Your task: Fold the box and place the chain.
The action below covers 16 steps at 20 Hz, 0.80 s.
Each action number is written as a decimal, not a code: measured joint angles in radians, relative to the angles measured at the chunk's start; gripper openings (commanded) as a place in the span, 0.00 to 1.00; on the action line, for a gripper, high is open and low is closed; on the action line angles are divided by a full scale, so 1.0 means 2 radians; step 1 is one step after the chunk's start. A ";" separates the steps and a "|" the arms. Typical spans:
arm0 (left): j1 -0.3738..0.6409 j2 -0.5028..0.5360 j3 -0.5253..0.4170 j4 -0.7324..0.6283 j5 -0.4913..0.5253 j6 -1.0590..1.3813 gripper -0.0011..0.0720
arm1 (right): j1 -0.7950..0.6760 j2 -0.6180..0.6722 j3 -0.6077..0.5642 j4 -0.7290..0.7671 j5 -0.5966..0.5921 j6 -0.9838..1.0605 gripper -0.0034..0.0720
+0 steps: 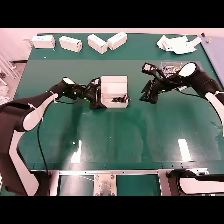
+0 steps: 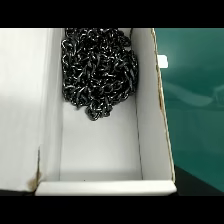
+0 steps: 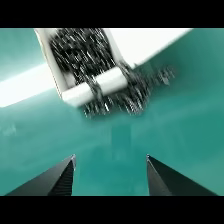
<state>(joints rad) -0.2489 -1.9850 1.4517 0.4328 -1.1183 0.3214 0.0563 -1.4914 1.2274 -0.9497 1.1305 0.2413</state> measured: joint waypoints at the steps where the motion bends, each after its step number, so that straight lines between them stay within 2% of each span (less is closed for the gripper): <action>1: 0.000 0.000 0.000 0.000 0.000 0.000 0.81 | -0.005 -0.011 -0.004 0.025 -0.001 -0.035 0.79; 8: 0.000 0.000 0.000 0.000 0.000 0.000 0.82 | -0.017 -0.095 -0.014 0.097 -0.009 -0.196 0.79; 16: 0.000 0.000 0.000 0.000 0.000 0.000 0.82 | 0.000 -0.123 -0.012 0.130 -0.010 -0.255 0.79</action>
<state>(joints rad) -0.2489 -1.9850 1.4517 0.4328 -1.1183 0.3214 0.0563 -1.7382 1.2034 -0.6899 1.1095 -0.2695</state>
